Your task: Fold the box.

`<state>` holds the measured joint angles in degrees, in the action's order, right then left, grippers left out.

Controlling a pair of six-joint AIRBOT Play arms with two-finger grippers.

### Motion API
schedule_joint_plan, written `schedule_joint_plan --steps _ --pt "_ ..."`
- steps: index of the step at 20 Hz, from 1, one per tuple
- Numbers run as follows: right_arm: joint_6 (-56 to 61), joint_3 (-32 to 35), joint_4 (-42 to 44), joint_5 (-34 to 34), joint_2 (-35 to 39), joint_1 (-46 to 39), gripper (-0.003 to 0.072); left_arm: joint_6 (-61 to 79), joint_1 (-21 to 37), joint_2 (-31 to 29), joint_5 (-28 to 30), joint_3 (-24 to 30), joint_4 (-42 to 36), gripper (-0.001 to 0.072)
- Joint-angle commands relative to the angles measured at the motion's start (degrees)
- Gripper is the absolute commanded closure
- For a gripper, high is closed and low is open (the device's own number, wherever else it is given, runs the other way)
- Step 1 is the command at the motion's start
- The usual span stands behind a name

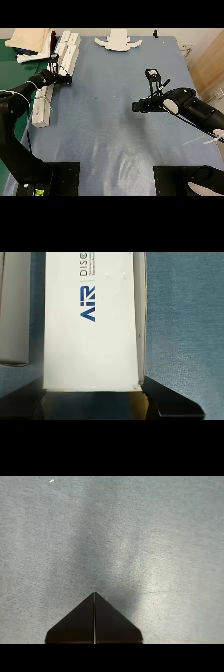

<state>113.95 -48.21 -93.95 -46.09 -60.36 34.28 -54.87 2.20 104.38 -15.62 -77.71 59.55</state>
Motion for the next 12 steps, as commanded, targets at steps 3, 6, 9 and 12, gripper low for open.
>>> schedule_joint_plan --steps 3,6,9,12 --pt "0.02 -0.04 -0.35 0.0 -0.04 -0.02 0.0683 -0.07 -0.07 0.28 0.15 -0.17 0.26 0.0401" --pt "0.02 -0.04 -0.35 0.0 -0.04 -0.02 0.0683 -0.07 -0.04 0.28 0.52 -0.17 0.26 0.0399" --pt "0.02 -0.04 -0.35 0.0 -0.04 -0.02 0.0683 -0.13 -0.07 0.28 0.35 -0.17 0.26 0.0389" --pt "0.02 -0.04 -0.35 -0.02 -0.04 -0.02 0.0683 -0.13 -0.07 0.26 0.0 -0.17 0.26 0.0384"
